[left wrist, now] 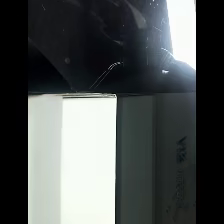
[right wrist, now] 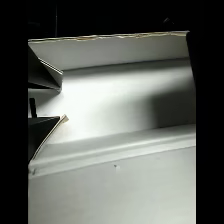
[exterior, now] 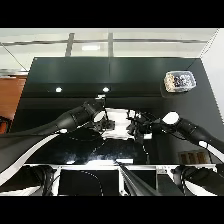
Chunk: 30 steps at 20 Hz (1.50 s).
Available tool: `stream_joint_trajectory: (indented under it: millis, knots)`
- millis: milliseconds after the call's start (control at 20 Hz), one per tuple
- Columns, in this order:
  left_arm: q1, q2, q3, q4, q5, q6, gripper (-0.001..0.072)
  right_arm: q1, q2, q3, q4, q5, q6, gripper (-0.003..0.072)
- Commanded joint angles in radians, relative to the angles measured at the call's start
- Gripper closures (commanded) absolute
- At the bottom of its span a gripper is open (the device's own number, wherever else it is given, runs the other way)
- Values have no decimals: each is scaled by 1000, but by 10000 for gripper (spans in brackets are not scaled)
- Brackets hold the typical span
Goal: Fold the box and place the chain.
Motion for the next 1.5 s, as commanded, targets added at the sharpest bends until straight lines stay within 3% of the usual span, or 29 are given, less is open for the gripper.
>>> stream_joint_trajectory:
  millis: [0,100,150,250,300,350,450,500,700,850,1000,1200,1450]
  knots:
    - [0,0,1,-8,8,-1,684,5,-19,1,39,-12,0,494]
    - [0,0,1,-8,9,-1,684,5,-19,1,38,-19,12,291]
    - [0,0,1,-8,9,-1,684,5,-19,1,37,-19,20,301]
    - [0,0,1,-8,9,-1,684,5,-19,1,34,-18,34,513]
    - [0,0,1,-8,9,-1,684,5,-19,1,35,-22,46,372]
    - [0,0,1,-8,9,-1,684,5,-19,1,32,-23,57,310]
    - [0,0,1,-8,10,-1,683,4,-15,2,5,-24,109,645]
    - [0,0,1,-8,8,-1,684,-2,-4,5,-35,-19,194,675]
    - [0,0,0,-8,8,-1,684,-122,152,53,-428,124,919,676]
    - [0,-1,0,-8,13,-1,684,-407,270,32,-457,198,1094,675]
    - [0,-1,0,-8,13,-1,684,-631,269,-27,-459,206,1349,675]
    - [0,-1,0,-8,9,-1,684,-643,226,-113,-430,263,1394,677]
    - [0,-1,0,-8,10,-1,684,-568,89,-128,-182,374,1140,676]
